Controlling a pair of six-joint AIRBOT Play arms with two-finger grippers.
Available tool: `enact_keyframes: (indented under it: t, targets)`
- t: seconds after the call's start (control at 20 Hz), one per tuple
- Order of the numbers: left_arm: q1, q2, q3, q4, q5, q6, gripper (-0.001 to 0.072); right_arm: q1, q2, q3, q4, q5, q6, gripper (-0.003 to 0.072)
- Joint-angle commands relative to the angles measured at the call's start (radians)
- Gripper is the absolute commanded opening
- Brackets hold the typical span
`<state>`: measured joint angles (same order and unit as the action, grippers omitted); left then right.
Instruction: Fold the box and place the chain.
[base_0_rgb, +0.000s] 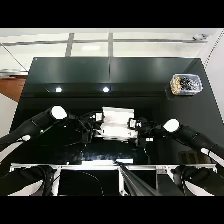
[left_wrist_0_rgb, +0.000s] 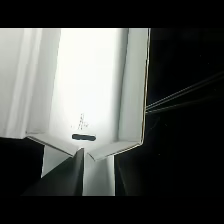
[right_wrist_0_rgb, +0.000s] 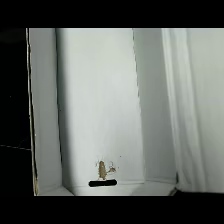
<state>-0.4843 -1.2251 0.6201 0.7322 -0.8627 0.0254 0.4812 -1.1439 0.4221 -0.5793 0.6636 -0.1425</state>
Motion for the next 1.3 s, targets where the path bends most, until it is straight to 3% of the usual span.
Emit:
enact_keyframes:
  t: [0.0,0.5,0.7,0.9,1.25]
  targets:
    - [-0.01,-0.001,0.001,0.003,0.022,-0.033,0.0218,0.001,0.0,0.0,0.0,0.005,0.0,0.0411]
    - [-0.013,-0.001,0.002,0.004,0.013,-0.033,0.0222,0.001,0.0,0.0,0.0,0.005,0.0,0.0411]
    - [-0.013,0.01,0.013,0.134,-0.005,-0.1,0.0223,0.001,0.0,0.0,0.0,0.005,0.0,0.0411]
    - [-0.013,0.015,0.032,0.176,0.014,-0.124,0.0304,0.001,0.0,0.0,0.0,0.005,0.0,0.0411]
    - [-0.014,0.014,0.04,0.162,0.03,-0.124,0.0304,0.001,0.0,0.0,0.0,0.005,0.0,0.0411]
